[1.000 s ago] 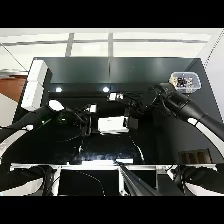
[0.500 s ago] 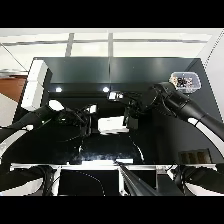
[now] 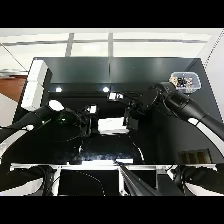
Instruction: Fold the box and place the chain.
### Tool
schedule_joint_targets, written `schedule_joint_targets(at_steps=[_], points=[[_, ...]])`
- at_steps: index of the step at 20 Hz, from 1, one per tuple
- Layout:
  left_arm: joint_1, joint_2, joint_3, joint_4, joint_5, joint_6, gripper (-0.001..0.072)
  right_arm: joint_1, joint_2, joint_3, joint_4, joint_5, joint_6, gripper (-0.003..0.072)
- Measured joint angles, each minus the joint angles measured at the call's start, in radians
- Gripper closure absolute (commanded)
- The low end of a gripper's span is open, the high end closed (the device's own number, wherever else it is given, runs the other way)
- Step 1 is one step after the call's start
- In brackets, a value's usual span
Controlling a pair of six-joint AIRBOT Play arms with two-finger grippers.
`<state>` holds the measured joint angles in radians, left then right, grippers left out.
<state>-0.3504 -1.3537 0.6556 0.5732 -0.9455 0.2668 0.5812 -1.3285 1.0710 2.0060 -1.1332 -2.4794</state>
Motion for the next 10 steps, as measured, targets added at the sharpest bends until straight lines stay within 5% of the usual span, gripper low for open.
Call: schedule_joint_targets(at_steps=[10], points=[[0.000,0.000,0.000,-0.001,0.001,-0.001,0.0229,0.011,0.013,0.000,-0.006,-0.001,0.003,0.0436]])
